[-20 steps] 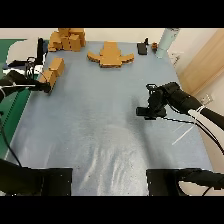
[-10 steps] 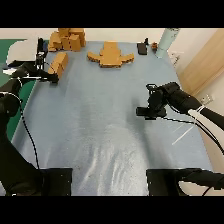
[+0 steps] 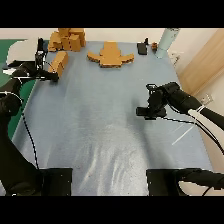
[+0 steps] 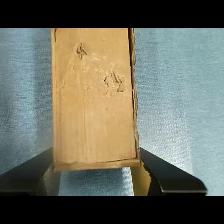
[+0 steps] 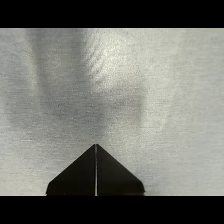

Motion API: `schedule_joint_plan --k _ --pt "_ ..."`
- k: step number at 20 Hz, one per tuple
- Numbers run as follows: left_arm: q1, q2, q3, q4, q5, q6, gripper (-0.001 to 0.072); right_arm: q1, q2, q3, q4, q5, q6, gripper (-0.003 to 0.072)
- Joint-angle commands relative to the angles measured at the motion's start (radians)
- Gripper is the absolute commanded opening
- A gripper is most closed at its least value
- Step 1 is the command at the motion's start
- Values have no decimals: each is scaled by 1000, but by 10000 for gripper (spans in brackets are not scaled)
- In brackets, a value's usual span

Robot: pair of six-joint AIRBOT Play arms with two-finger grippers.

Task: Fold the box.

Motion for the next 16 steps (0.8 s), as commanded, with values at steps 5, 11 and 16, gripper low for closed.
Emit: schedule_joint_plan --k 5,11,16 --pt "2 2 2 3 -56 -3 706 0 0 1 0 0 0 5" --pt "4 82 2 2 -185 -4 707 0 0 1 0 0 0 5" --pt "1 278 2 2 -356 -4 706 0 0 1 0 0 0 5"
